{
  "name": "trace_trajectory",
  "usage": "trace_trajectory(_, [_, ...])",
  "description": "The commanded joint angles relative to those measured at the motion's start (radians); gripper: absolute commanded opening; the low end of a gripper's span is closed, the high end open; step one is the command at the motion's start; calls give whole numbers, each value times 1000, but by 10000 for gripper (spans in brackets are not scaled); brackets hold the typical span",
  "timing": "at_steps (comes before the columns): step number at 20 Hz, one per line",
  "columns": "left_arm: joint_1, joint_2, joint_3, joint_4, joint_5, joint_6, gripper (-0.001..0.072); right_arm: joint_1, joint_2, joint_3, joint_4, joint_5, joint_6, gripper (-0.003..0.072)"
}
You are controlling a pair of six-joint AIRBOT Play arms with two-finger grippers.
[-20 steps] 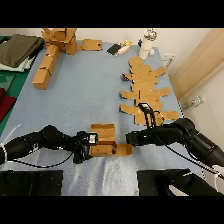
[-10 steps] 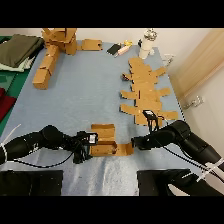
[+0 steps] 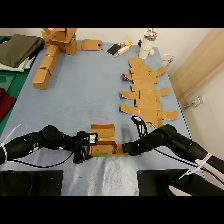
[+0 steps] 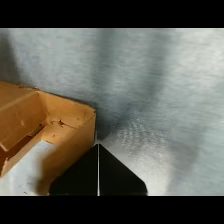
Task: Fold the box.
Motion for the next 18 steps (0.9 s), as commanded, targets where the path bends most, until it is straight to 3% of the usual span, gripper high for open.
trace_trajectory(1, [0,0,0,0,0,0,560,56,-8,1,47,18,-6,5])
trace_trajectory(13, [0,0,0,0,0,0,560,68,43,85,26,43,12,10])
trace_trajectory(14, [0,1,0,0,0,0,560,68,44,92,29,49,12,57])
trace_trajectory(15, [0,1,0,0,0,0,560,68,44,96,34,56,12,163])
trace_trajectory(18, [0,0,0,0,0,0,560,68,43,100,38,56,12,184])
